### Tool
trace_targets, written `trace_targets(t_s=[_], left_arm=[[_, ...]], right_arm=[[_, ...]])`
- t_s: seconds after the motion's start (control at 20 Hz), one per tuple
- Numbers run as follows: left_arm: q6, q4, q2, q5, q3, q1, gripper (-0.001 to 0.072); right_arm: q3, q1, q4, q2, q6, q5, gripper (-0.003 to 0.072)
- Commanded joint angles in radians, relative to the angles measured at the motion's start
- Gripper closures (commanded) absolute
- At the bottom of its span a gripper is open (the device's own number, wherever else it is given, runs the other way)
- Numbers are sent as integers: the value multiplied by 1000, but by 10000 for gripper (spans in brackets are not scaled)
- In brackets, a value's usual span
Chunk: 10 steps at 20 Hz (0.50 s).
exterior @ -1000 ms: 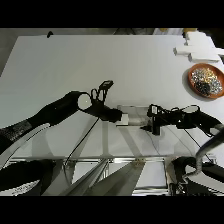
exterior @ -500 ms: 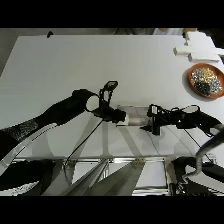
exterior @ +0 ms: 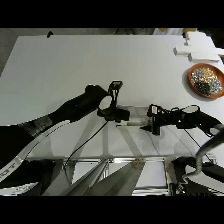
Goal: Fold the box and place the chain.
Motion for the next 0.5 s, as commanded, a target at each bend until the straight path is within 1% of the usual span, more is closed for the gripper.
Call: trace_targets(t_s=[0.0,0.15,0.25,0.35,0.45], left_arm=[[-94,51,-40,-61,59,-15,496],[-165,79,-70,-116,76,-23,495],[-229,76,-78,-124,80,-25,495],[-227,83,-95,-152,109,-24,495],[-226,83,-123,-196,164,-19,494]], right_arm=[[0,1,0,1,0,0,224],[0,1,0,1,0,0,224],[0,1,0,1,0,0,224],[0,1,0,1,0,0,224],[0,1,0,1,0,0,224]])
